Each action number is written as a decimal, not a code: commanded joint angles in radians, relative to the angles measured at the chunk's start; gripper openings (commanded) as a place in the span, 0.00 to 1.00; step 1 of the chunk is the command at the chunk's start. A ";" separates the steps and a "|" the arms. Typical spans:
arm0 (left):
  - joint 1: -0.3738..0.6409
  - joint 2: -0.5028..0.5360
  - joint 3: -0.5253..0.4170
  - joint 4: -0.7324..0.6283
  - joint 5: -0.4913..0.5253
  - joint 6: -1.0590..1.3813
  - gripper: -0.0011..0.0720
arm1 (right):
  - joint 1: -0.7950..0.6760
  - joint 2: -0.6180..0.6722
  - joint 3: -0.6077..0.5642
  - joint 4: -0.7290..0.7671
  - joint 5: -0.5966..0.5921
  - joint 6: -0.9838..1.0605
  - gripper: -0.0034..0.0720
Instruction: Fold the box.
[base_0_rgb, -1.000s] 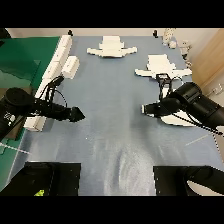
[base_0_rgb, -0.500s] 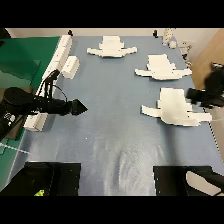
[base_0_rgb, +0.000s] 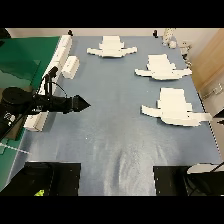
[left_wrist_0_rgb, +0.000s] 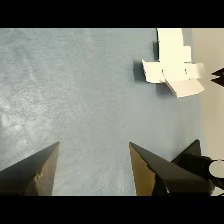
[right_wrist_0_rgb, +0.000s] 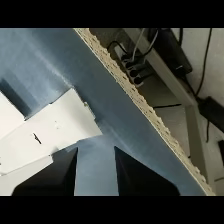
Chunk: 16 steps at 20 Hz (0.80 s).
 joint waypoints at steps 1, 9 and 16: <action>0.000 0.001 0.000 -0.017 0.017 0.000 0.96 | -0.072 -0.119 0.133 0.109 -0.083 -0.114 0.54; 0.000 0.000 0.000 -0.021 0.021 0.000 0.96 | -0.034 -0.287 0.203 0.153 -0.212 -0.200 0.54; 0.000 0.000 0.000 -0.021 0.020 0.000 0.96 | 0.105 -0.292 0.203 0.200 -0.281 -0.273 0.17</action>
